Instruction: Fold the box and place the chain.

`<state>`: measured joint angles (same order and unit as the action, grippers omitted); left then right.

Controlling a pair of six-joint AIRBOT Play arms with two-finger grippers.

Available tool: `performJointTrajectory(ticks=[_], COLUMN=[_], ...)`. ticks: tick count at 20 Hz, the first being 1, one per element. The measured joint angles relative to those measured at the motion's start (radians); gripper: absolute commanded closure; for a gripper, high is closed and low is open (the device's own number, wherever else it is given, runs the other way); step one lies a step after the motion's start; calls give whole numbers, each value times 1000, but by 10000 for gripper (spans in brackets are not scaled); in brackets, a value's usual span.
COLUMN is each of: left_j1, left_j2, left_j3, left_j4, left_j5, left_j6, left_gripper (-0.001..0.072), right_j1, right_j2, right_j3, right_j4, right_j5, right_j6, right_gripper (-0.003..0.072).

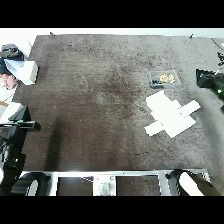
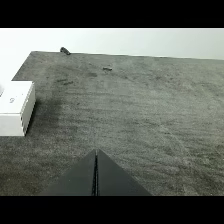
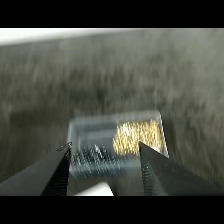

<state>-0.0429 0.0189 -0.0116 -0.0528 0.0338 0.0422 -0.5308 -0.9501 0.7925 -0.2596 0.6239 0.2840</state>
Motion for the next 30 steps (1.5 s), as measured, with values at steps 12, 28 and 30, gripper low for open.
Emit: performJointTrajectory(ticks=[12, 28, 30], left_j1=[0, 0, 0], left_j2=[0, 0, 0], left_j3=[0, 0, 0], left_j4=[0, 0, 0], left_j5=[0, 0, 0], left_j6=[0, 0, 0], left_gripper=[697, 697, 697], right_j1=[-288, -158, -153], right_j2=[-786, -1135, -1138], right_j3=[844, 1144, 1130], right_j4=[-612, -864, -846], right_j5=[829, 1041, 1075], right_j6=[348, 397, 378], right_gripper=[227, 227, 229])
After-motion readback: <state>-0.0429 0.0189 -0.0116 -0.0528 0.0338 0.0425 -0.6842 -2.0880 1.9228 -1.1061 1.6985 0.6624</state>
